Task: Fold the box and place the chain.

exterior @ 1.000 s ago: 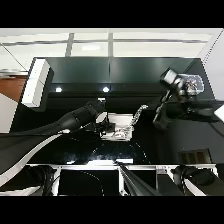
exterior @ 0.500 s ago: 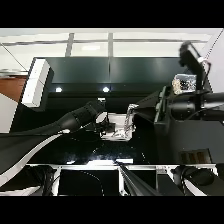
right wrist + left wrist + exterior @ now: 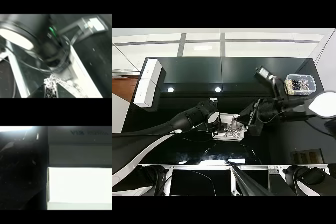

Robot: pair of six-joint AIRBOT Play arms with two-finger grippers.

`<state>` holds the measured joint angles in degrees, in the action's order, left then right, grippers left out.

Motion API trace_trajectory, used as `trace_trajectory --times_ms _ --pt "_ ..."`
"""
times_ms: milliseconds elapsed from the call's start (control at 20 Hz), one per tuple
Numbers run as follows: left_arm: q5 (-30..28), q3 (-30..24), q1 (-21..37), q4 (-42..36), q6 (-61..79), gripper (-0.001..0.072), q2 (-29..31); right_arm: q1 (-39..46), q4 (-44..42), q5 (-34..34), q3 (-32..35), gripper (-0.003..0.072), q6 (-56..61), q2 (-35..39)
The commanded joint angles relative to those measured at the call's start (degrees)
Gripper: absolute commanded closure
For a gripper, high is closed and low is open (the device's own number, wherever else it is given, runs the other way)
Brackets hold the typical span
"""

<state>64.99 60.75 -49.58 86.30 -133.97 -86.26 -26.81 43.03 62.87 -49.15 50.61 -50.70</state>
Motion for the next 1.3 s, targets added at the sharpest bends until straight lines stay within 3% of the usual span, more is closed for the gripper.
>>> trace_trajectory --times_ms 0,200,300,350,600,750,900,1250 --pt "0.0 0.0 0.0 0.0 0.0 0.0675 0.0 -0.3 0.9 -5.3 5.9 0.0647 0.0 -0.6" --pt "0.0 0.0 0.0 0.0 0.0 0.0675 0.0 -0.3 0.5 -7.6 9.5 0.0633 0.4 -0.6" --pt "0.0 0.0 0.0 0.0 0.0 0.0675 0.0 0.0 1.0 -7.7 9.3 0.0078 0.7 -0.6" --pt "0.0 0.0 0.0 0.0 0.0 0.0675 0.0 1.2 3.3 -6.2 8.8 -0.0022 0.7 -0.5" --pt "0.0 0.0 0.0 0.0 0.0 0.0675 0.0 12.7 15.2 1.1 9.7 -0.0022 -0.6 -0.5" --pt "0.0 0.0 0.0 0.0 0.0 0.0675 0.0 12.5 12.6 -8.0 18.9 -0.0029 -11.3 -0.5" --pt "0.0 0.0 0.0 0.0 0.0 0.0675 0.0 8.0 6.2 -17.3 26.1 -0.0029 -31.9 -0.5" --pt "0.0 0.0 0.0 0.0 0.0 0.0675 0.0 4.5 -4.5 -23.4 27.1 -0.0019 -51.9 -7.6"
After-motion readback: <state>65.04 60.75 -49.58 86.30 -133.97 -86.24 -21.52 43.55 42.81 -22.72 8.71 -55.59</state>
